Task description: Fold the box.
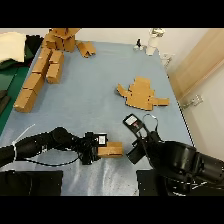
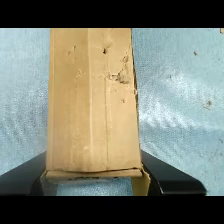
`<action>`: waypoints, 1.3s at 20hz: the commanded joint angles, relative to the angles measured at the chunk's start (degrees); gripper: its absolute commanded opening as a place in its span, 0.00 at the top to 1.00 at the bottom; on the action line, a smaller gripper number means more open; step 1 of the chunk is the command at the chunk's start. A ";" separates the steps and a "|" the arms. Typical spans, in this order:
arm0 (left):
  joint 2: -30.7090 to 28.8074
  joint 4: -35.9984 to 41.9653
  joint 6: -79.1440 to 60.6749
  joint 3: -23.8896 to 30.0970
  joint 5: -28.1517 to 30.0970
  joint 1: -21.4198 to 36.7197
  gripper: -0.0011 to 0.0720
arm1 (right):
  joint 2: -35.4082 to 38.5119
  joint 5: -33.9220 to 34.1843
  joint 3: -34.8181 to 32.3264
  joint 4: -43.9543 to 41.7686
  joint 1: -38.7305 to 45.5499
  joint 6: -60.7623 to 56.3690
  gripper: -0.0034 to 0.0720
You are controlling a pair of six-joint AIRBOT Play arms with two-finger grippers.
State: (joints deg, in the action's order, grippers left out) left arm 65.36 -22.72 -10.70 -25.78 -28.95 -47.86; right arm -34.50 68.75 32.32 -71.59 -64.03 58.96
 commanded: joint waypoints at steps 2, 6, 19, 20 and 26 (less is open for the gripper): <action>0.00 0.00 0.00 0.00 0.02 0.02 0.22 | 3.19 -6.64 -3.19 -24.13 8.81 -4.20 0.95; 0.00 0.00 0.00 0.00 0.02 0.02 0.22 | -0.52 -26.77 -9.09 -51.06 10.05 8.04 0.95; 0.00 0.00 0.00 0.00 0.02 0.02 0.22 | -4.11 -39.34 -12.15 -48.00 10.91 7.41 0.95; 0.00 0.00 0.00 0.00 0.02 0.02 0.22 | -4.09 -39.32 -12.44 -48.00 10.91 7.28 0.95; 0.00 0.00 0.00 0.00 0.02 0.02 0.22 | -4.11 -39.54 -12.66 -47.60 10.88 7.30 0.95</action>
